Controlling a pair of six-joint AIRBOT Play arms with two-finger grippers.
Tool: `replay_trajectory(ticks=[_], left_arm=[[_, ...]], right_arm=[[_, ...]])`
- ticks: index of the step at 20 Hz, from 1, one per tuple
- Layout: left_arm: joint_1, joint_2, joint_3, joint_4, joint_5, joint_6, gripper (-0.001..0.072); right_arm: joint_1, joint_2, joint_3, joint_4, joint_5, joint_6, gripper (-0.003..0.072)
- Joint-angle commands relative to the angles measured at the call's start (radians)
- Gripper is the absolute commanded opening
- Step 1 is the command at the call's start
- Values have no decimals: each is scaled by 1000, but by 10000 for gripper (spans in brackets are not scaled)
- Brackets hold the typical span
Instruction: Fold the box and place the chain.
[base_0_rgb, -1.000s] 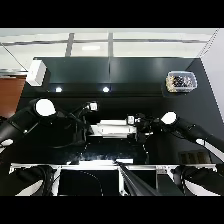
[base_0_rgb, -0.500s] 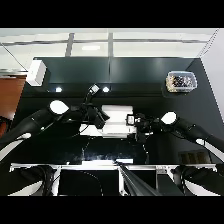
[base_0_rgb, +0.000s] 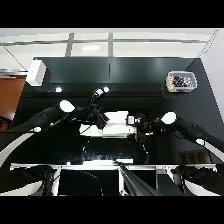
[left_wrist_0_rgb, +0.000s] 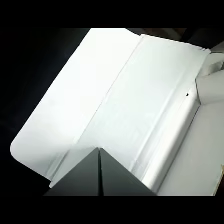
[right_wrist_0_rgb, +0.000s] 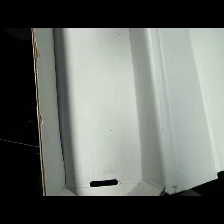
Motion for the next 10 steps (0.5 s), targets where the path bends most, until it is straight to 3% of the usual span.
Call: replay_trajectory(ticks=[1,5,10], left_arm=[[2,-5,20,88,-40,2,27],[60,59,103,238,-48,-15,28],[248,206,60,374,-172,-39,29]], right_arm=[[1,0,0,2,-2,1,309],[1,0,0,2,-2,1,309],[0,0,0,2,-2,1,309]])
